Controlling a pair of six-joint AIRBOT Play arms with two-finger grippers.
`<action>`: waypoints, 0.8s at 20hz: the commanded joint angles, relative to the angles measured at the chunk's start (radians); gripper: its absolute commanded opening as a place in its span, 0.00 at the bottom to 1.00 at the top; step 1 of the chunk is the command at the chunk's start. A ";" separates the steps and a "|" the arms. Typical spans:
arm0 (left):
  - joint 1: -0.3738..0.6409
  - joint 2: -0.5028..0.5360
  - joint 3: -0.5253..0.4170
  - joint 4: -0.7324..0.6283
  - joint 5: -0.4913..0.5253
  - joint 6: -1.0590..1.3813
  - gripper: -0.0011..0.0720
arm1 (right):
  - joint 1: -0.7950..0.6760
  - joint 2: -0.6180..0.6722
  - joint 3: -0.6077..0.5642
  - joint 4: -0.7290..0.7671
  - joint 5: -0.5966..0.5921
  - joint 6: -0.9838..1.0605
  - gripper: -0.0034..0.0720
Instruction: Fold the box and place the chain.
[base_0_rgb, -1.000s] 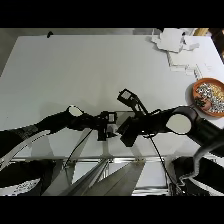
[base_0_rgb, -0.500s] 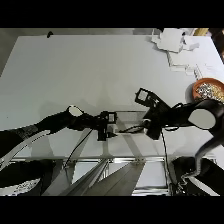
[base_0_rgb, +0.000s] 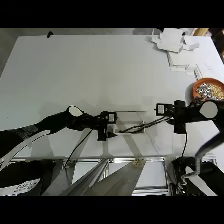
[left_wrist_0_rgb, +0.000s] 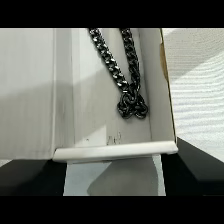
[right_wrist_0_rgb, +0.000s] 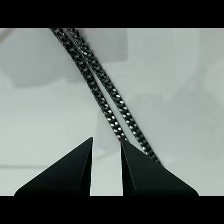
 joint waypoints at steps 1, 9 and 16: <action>0.000 0.001 0.000 0.000 0.000 0.000 0.22 | -0.037 -0.105 -0.018 0.055 -0.063 -0.191 0.32; 0.000 0.001 0.000 0.000 0.000 0.000 0.22 | -0.037 -0.251 -0.018 0.074 -0.105 -0.243 0.31; 0.000 0.001 0.000 0.000 0.000 0.000 0.22 | -0.037 -0.253 -0.018 0.074 -0.160 -0.243 0.31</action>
